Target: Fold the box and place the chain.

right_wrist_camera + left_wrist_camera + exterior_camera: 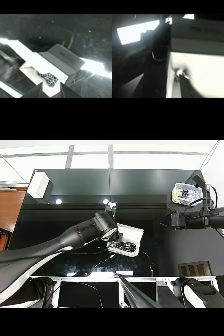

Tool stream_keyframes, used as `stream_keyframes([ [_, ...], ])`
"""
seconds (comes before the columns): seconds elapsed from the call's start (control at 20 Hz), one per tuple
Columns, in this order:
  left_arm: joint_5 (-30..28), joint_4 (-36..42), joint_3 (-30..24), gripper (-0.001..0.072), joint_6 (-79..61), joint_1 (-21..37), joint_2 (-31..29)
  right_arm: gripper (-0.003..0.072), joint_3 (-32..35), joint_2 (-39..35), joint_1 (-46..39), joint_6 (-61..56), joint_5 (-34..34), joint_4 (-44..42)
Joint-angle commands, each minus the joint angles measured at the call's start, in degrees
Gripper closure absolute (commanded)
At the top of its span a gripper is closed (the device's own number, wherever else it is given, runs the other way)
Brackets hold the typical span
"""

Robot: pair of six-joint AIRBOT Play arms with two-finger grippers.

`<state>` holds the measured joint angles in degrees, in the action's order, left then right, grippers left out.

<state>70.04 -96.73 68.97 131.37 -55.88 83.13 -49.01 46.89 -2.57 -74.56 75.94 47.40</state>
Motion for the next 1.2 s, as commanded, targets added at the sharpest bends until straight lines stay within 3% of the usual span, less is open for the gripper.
stream_keyframes([
  [0.0,2.8,-5.3,-0.7,0.0190,-11.0,0.0,-8.5,0.0425,0.0,-0.1,-0.1,0.1,-0.1,0.3],
  [0.15,2.8,-5.2,-6.6,0.0190,-14.4,8.1,-17.4,0.0424,0.0,-0.1,0.0,0.0,-0.1,1.3],
  [0.3,-0.9,3.4,-17.1,0.0193,-13.2,24.9,-25.1,0.0424,0.0,-0.1,0.0,0.0,-0.1,2.4],
  [0.35,-5.3,10.0,-21.4,0.0193,-13.5,30.7,-27.2,0.0425,0.0,-0.1,0.0,0.0,-0.1,2.6],
  [0.45,-16.0,30.5,-30.4,0.0193,-26.3,41.2,-29.7,0.0425,0.0,-0.1,0.0,0.0,-0.3,2.6],
  [0.5,-19.1,43.6,-33.9,0.0193,-41.1,45.0,-29.4,0.0424,0.0,-0.1,0.0,0.0,-0.4,2.6],
  [0.55,-18.5,55.2,-36.1,0.0191,-59.9,47.4,-28.3,0.0424,0.0,-0.1,0.0,0.0,-0.5,2.6],
  [0.6,-15.4,61.9,-37.0,0.0129,-77.3,48.3,-26.8,0.0425,0.0,-0.1,0.0,0.0,-0.5,2.6],
  [0.65,-11.7,64.4,-37.0,-0.0009,-90.9,47.7,-25.0,0.0424,0.0,-0.1,0.0,0.0,-0.5,2.6],
  [0.85,-12.3,63.9,-36.4,-0.0006,-123.3,41.9,-20.3,0.0424,0.0,-0.1,0.0,0.0,-0.5,2.6],
  [0.95,-12.5,60.1,-34.4,-0.0006,-131.9,37.7,-18.5,0.0424,0.0,-0.1,0.0,-0.8,-0.4,2.6],
  [1.05,-17.6,55.7,-32.5,-0.0005,-137.6,33.8,-15.3,0.0424,0.0,-0.1,0.0,-1.8,-0.3,2.6],
  [1.15,-16.5,55.6,-29.4,-0.0005,-137.6,33.0,-9.5,0.0424,0.0,-0.1,0.0,-2.4,-0.3,2.6],
])
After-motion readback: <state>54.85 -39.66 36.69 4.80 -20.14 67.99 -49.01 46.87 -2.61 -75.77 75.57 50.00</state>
